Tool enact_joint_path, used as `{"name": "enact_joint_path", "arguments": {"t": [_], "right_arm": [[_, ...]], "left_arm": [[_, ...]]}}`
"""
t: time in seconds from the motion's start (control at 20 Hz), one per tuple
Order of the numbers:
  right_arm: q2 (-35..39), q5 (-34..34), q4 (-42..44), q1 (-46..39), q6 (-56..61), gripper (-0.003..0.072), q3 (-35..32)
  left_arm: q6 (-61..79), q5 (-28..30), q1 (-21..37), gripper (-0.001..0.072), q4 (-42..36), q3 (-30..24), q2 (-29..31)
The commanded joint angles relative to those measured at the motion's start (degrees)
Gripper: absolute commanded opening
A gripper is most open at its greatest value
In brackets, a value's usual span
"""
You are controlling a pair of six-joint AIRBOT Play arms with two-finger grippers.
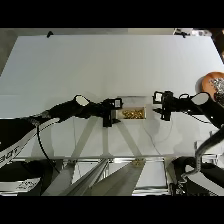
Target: Fold the box and place the chain.
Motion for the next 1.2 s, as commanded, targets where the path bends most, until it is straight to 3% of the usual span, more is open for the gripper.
{"name": "enact_joint_path", "arguments": {"t": [0.0, 0.2, 0.4, 0.65, 0.75, 0.8, 0.9, 1.15], "right_arm": [[-1.6, -0.1, 4.2, 1.4, -7.6, 0.0341, 0.2], [-1.8, 0.7, 12.0, 1.6, -11.6, 0.0341, 0.3], [-1.8, 3.7, 12.4, 1.8, -11.8, 0.0337, 0.3], [-1.8, 6.4, 12.4, 1.8, -11.8, 0.0281, 0.3], [-1.8, 6.4, 12.3, 1.8, -11.7, 0.0148, 0.3], [-1.8, 6.4, 12.3, 1.8, -11.5, 0.0146, 0.3], [-1.8, 6.3, 11.8, 1.8, -11.5, 0.0043, 0.3], [-1.4, 6.0, 8.2, 1.8, -10.4, 0.0011, 0.3]], "left_arm": [[0.0, 0.0, 0.0, 0.0497, 0.0, 0.0, 0.0], [0.0, 0.0, 0.0, 0.0497, 0.0, 0.0, 0.0], [0.0, 0.0, 0.0, 0.0497, 0.0, 0.0, 0.0], [0.0, 0.0, 0.0, 0.0497, 0.0, 0.0, 0.0], [0.0, 0.0, 0.0, 0.0497, 0.0, 0.0, 0.0], [0.0, 0.0, 0.0, 0.0497, 0.0, 0.0, 0.0], [0.0, 0.0, 0.0, 0.0497, 0.0, 0.0, 0.0], [0.0, 0.0, 0.0, 0.0497, 0.0, 0.0, 0.0]]}}
